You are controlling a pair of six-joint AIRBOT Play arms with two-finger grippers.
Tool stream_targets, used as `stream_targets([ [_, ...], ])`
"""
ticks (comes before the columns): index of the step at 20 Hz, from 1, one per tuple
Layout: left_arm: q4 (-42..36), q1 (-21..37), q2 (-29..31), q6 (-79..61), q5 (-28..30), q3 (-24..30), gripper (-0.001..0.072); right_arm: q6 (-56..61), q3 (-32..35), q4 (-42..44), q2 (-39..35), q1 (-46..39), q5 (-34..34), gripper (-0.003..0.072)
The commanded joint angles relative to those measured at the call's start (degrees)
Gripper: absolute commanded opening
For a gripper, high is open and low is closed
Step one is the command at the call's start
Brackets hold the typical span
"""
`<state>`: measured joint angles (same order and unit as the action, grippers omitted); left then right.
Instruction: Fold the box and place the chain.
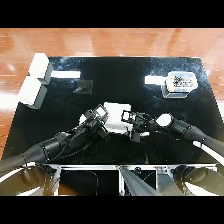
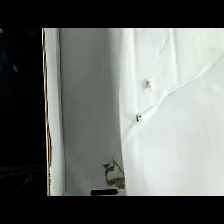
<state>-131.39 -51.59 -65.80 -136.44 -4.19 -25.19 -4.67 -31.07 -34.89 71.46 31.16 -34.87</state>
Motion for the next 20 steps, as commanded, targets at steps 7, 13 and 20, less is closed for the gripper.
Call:
stream_targets([
  [7, 0.4, 0.5, 8.3, -1.0, 2.6, -0.2, 0.0020, 0.0, 0.0, 0.1, 0.0, 0.0, 0.1, 0.0549],
  [13, 0.4, 7.2, 13.6, -1.6, 10.3, 0.3, 0.0020, 0.0, 0.0, -0.1, 0.0, 0.0, 0.1, 0.0549],
  [20, 0.4, 30.9, 20.1, 4.3, 38.6, 2.5, 0.0021, 1.5, 0.0, -1.8, 0.0, 0.0, 0.0, 0.0549],
])
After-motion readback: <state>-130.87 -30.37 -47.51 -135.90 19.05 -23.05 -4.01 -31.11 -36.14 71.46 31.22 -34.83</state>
